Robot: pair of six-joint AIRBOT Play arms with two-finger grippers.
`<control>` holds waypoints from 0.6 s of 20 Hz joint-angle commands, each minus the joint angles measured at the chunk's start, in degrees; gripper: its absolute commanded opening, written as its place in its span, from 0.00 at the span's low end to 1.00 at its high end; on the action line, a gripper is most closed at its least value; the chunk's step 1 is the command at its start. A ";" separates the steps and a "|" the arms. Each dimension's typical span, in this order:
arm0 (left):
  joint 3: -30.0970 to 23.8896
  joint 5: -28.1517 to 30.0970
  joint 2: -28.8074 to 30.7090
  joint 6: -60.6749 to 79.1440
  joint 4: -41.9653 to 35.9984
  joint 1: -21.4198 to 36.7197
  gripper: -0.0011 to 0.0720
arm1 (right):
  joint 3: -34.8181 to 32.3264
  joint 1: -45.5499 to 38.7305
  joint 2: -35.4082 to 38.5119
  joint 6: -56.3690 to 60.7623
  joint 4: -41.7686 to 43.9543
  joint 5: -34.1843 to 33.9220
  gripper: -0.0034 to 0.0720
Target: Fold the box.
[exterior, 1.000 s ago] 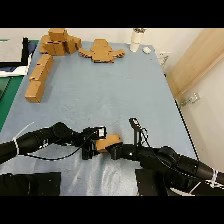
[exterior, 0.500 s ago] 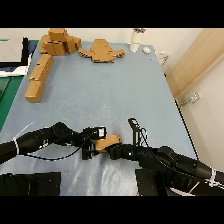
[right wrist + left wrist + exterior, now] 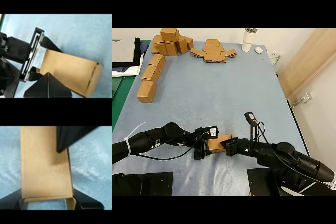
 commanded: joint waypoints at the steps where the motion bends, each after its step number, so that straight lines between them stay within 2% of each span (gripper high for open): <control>1: 0.02 0.09 0.00 0.11 0.13 -0.02 0.86 | 3.39 -6.08 1.05 6.38 -14.23 -6.78 0.05; 4: 0.02 0.11 0.00 0.09 0.13 -0.02 0.86 | 7.23 -13.99 -1.62 12.72 -20.90 -10.67 0.05; 6: 0.02 0.09 0.00 0.11 0.13 -0.02 0.86 | 9.53 -18.38 -4.37 13.05 -20.65 -11.56 0.05; 12: 0.04 0.20 0.00 0.11 -0.11 -0.02 0.86 | 12.48 -19.85 -10.12 14.19 -20.85 -11.32 0.05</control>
